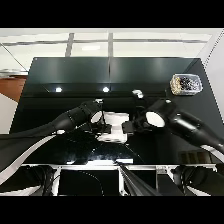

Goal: Fold the box and place the chain.

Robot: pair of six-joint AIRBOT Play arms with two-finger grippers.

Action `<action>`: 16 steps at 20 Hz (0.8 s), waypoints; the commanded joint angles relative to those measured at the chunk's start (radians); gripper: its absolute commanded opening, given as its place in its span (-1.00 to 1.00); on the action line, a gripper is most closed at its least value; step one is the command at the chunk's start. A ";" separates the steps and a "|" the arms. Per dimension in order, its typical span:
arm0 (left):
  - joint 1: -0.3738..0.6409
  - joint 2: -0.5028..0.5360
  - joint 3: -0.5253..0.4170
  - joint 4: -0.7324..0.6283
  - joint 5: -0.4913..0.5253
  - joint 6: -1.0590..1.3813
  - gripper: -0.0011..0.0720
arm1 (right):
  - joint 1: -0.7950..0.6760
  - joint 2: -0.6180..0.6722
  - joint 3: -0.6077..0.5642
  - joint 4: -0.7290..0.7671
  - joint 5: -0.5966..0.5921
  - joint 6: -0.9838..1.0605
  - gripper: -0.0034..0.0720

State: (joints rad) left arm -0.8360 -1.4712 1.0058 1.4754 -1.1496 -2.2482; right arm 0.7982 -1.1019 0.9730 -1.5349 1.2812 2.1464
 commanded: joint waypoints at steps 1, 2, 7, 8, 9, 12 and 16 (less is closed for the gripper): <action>0.000 0.000 0.000 0.000 0.001 0.000 -0.88 | -0.002 0.114 -0.001 -0.251 0.122 -0.047 0.43; 0.000 0.000 0.000 0.000 0.001 0.000 -0.88 | -0.002 0.136 -0.001 -0.371 0.163 -0.047 0.43; 0.000 0.000 0.000 0.001 0.008 0.000 -0.88 | -0.133 0.158 -0.026 -0.822 0.056 -0.046 0.43; 0.000 0.000 0.000 0.001 0.009 0.000 -0.88 | -0.205 0.157 -0.042 -0.816 -0.021 -0.039 0.43; 0.000 0.000 0.000 0.001 0.008 0.000 -0.88 | -0.291 0.156 -0.061 -0.808 -0.111 -0.006 0.49; 0.000 0.000 0.000 0.001 0.015 0.000 -0.88 | -0.577 0.116 -0.070 -0.678 -0.362 0.027 0.96; 0.000 0.000 0.000 -0.002 0.014 0.000 -0.88 | -0.885 -0.056 0.048 -0.291 -0.496 -0.035 0.95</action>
